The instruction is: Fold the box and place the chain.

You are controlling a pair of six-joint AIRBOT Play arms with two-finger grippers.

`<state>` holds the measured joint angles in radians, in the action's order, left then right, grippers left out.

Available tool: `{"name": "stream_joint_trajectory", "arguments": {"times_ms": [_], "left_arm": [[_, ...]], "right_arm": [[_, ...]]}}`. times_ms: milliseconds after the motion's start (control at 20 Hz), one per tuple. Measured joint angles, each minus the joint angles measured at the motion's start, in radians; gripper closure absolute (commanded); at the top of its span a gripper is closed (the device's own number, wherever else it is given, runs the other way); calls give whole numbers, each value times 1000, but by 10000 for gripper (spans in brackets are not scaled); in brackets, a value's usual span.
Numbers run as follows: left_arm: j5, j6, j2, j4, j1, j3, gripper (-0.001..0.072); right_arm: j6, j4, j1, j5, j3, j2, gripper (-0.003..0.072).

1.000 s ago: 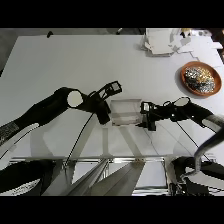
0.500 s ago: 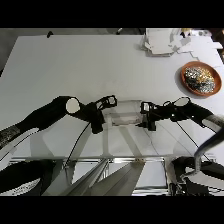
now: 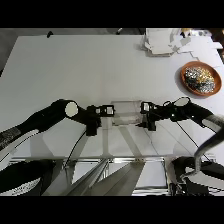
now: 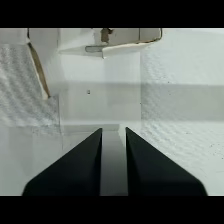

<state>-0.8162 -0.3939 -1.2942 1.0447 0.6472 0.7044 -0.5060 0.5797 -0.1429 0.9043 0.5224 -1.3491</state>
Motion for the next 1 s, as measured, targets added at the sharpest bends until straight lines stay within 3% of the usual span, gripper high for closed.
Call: {"name": "stream_joint_trajectory", "arguments": {"times_ms": [50,550,1000], "left_arm": [[13,10,1,-3,0,-2,415],[170,309,11,-126,2,-8,418],[168,388,-17,-185,22,-8,440]], "right_arm": [[0,0,0,0,0,0,282],[0,0,0,0,0,0,282],[0,0,0,0,0,0,282]]}}
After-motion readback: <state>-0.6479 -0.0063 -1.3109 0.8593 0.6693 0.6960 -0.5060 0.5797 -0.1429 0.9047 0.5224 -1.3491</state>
